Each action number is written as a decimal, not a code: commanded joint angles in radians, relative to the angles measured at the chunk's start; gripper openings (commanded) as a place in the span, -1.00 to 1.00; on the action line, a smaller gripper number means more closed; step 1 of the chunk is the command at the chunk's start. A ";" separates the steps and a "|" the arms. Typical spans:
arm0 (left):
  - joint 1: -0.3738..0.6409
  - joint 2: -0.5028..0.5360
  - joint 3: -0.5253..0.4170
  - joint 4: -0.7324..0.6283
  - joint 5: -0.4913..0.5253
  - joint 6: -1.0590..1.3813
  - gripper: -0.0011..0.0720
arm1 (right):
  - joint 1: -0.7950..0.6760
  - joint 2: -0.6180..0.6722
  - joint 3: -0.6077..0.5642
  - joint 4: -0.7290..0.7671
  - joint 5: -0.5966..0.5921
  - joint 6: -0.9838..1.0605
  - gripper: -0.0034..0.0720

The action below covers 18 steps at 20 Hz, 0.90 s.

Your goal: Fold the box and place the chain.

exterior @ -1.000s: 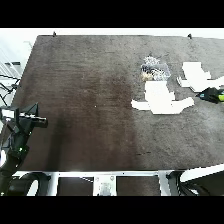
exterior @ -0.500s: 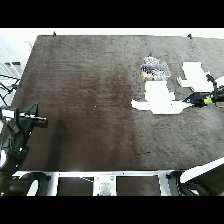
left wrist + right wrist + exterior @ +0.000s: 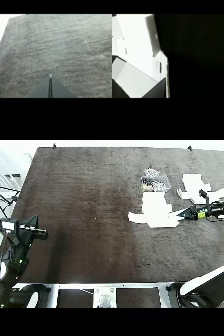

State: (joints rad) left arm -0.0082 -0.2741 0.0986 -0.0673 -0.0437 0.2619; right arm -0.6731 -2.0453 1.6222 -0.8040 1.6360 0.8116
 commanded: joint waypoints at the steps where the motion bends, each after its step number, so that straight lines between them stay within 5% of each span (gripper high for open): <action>1: 0.000 0.001 0.000 0.000 0.000 0.000 -0.92 | 0.008 0.010 -0.023 0.054 0.079 -0.001 -0.89; 6: 0.000 0.001 0.000 0.000 0.000 0.000 -0.92 | 0.113 0.188 -0.333 0.216 -0.050 -0.050 -0.89; 11: 0.000 0.001 0.000 0.000 0.000 0.000 -0.92 | 0.327 0.414 -0.693 0.515 -0.368 -0.103 -0.89; 18: 0.000 0.001 0.004 0.014 0.043 0.022 -0.92 | 0.648 0.438 -0.681 0.587 -0.673 -0.109 -0.89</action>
State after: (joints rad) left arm -0.0082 -0.2741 0.0998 -0.0635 -0.0372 0.2638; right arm -0.1329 -1.6215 0.9394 -0.2577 1.1374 0.7067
